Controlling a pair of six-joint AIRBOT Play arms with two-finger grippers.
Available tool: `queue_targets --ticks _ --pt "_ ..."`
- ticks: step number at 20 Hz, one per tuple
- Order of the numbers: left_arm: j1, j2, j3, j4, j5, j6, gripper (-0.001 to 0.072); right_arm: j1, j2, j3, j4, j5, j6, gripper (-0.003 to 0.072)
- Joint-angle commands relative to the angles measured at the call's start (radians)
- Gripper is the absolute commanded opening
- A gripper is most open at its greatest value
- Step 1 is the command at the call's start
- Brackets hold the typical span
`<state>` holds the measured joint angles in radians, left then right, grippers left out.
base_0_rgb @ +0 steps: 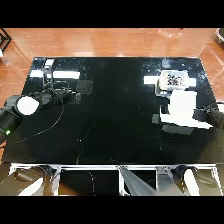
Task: Fold the box and place the chain.
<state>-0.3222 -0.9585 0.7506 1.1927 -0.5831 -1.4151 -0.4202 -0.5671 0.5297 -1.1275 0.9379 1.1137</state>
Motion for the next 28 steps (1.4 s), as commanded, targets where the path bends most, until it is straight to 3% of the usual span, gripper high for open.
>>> queue_targets --ticks 1,11,16,17,18,19,20,21,25,28 --pt "0.000 0.000 0.000 0.000 0.000 0.000 0.0022 0.000 -0.001 0.000 0.000 0.000 0.000 0.0022" --pt "0.000 0.000 0.000 0.000 0.000 0.000 0.0022 0.000 -0.001 0.000 0.020 -0.034 0.000 0.0022" --pt "0.000 0.000 0.000 0.002 0.001 0.001 0.0022 0.000 -0.001 0.000 0.125 -0.099 0.001 0.0026" --pt "0.000 0.000 0.000 0.001 0.008 0.000 0.0024 0.000 -0.001 0.000 0.156 -0.105 0.001 0.0164" --pt "0.000 0.000 0.000 0.000 0.019 0.000 0.0071 0.000 -0.001 0.000 0.159 -0.104 0.001 0.0602" --pt "-0.001 0.000 0.000 0.000 0.031 0.000 0.0257 0.000 -0.001 0.000 0.153 -0.104 -0.004 0.0697" --pt "0.000 0.000 0.000 0.000 0.037 0.000 0.0567 0.000 -0.001 0.000 0.124 -0.105 -0.002 0.0712" --pt "0.000 0.000 0.001 0.000 0.039 -0.004 0.0632 -0.001 -0.001 0.000 0.080 -0.104 0.025 0.0712" --pt "0.000 0.000 0.001 -0.026 0.003 -0.004 0.0632 -0.134 -0.050 0.012 -0.357 -0.169 0.282 0.0704" --pt "0.000 0.000 0.001 -0.027 -0.010 -0.004 0.0631 -0.330 -0.171 0.086 -0.484 -0.190 0.448 0.0704"
